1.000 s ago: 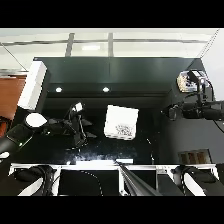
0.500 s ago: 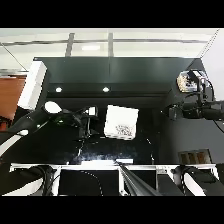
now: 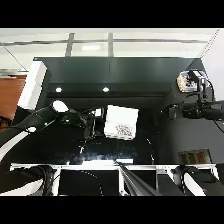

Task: Fold the box and place the chain.

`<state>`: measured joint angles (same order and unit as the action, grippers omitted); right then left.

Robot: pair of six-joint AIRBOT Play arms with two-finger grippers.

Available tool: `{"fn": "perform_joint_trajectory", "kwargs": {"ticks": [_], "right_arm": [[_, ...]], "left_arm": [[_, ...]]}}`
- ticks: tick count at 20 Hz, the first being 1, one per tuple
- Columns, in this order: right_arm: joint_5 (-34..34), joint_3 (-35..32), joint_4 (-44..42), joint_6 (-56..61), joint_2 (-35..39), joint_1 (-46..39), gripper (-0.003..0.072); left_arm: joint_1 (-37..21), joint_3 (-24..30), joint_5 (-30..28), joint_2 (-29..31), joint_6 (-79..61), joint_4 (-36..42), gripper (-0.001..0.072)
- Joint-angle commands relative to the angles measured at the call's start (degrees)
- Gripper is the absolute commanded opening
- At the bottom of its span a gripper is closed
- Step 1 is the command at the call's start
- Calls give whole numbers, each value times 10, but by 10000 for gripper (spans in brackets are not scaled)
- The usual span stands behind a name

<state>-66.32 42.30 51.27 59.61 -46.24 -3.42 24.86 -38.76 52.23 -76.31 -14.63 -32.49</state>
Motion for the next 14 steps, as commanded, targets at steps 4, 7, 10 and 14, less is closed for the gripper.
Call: {"fn": "perform_joint_trajectory", "kwargs": {"ticks": [4, 7, 10, 14], "right_arm": [[10, 0, -4, 0, 0, 0, 289], [10, 0, -4, 0, 0, 0, 289], [9, 0, -4, 0, 0, 0, 288], [10, 0, -4, 0, 0, 0, 288]], "left_arm": [[2, -5, -6, -14, -2, 23, 709], [10, -19, -2, -29, -2, 19, 708], [27, -26, 4, -35, -2, 14, 709], [40, -26, 8, -41, -2, 6, 709]]}}
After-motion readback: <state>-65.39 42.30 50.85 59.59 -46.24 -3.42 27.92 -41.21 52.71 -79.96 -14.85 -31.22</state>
